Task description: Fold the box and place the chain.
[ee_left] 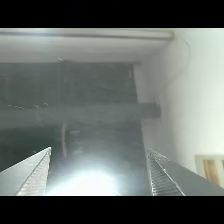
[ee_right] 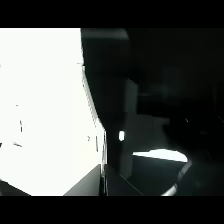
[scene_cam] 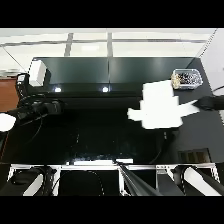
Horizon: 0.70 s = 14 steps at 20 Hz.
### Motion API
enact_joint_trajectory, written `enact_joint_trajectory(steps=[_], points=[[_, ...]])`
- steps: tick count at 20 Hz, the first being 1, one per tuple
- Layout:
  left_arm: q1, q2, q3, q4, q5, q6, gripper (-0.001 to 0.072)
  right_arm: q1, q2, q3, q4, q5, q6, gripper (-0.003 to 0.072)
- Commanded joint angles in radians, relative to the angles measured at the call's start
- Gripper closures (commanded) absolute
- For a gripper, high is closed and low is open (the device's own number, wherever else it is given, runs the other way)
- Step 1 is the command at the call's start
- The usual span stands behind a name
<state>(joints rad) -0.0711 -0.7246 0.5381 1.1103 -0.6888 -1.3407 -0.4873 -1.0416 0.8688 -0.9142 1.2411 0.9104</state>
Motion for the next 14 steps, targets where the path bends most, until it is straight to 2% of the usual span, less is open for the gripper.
enact_joint_trajectory(steps=[1, 4, 7, 10, 11, 13, 14], points=[[-0.080, -0.022, 0.000, -0.020, -0.005, 0.008, 0.0004, 0.253, 0.154, -0.214, 0.166, -0.238, 0.071, 0.0673], [-0.159, -0.109, 0.019, -0.113, 0.006, 0.013, 0.0006, 0.497, 0.199, -0.410, 0.343, -0.502, 0.072, 0.0673], [-0.149, -0.285, 0.098, -0.334, -0.066, 0.146, 0.0006, 0.707, 0.198, -0.517, 0.380, -0.712, 0.094, 0.0673], [-0.070, -0.529, 0.222, -0.626, -0.290, 0.332, 0.0008, 0.786, 0.198, -0.541, 0.379, -0.767, 0.106, 0.0672], [-0.054, -0.605, 0.263, -0.676, -0.359, 0.353, 0.0010, 0.788, 0.198, -0.541, 0.380, -0.767, 0.106, 0.0672], [-0.055, -0.740, 0.358, -0.662, -0.441, 0.355, 0.0012, 0.788, 0.198, -0.541, 0.382, -0.766, 0.106, 0.0672], [-0.063, -0.784, 0.396, -0.639, -0.448, 0.354, 0.0012, 0.788, 0.198, -0.541, 0.383, -0.765, 0.106, 0.0672]])
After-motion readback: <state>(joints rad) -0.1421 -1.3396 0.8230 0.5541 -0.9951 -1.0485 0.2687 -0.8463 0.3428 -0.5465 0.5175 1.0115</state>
